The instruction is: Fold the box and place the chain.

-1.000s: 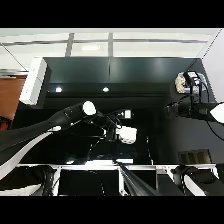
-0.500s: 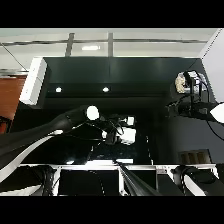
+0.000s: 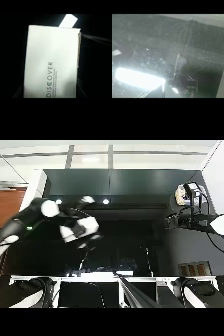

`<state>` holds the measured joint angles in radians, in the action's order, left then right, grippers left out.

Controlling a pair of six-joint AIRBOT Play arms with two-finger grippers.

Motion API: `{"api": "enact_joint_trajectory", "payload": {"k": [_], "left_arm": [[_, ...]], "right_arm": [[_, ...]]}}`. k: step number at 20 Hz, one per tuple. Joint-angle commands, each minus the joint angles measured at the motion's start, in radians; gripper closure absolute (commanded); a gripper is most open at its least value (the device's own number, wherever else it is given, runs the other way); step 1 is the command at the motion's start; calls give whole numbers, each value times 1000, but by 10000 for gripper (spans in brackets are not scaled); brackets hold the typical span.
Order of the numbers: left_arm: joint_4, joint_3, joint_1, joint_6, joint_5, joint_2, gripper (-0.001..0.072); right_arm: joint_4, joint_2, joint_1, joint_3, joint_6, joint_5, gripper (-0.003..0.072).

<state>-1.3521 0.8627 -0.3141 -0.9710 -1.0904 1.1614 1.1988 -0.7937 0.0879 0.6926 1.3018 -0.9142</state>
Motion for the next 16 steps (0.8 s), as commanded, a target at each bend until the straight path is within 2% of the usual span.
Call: {"api": "enact_joint_trajectory", "payload": {"k": [1,5,8,11,16], "left_arm": [[-127,-83,317,-193,-150,-89,435],[-66,-117,691,-235,-159,-111,435],[-42,-116,889,-234,-108,-111,435],[25,-117,984,-187,3,-110,434],[70,-116,989,-54,220,-71,434]], "right_arm": [[-1,0,-1,1,0,0,672],[-1,0,-1,1,0,2,672],[-1,0,-1,1,0,2,672],[-1,0,-1,1,0,10,672],[-2,0,-1,1,3,19,672]]}}
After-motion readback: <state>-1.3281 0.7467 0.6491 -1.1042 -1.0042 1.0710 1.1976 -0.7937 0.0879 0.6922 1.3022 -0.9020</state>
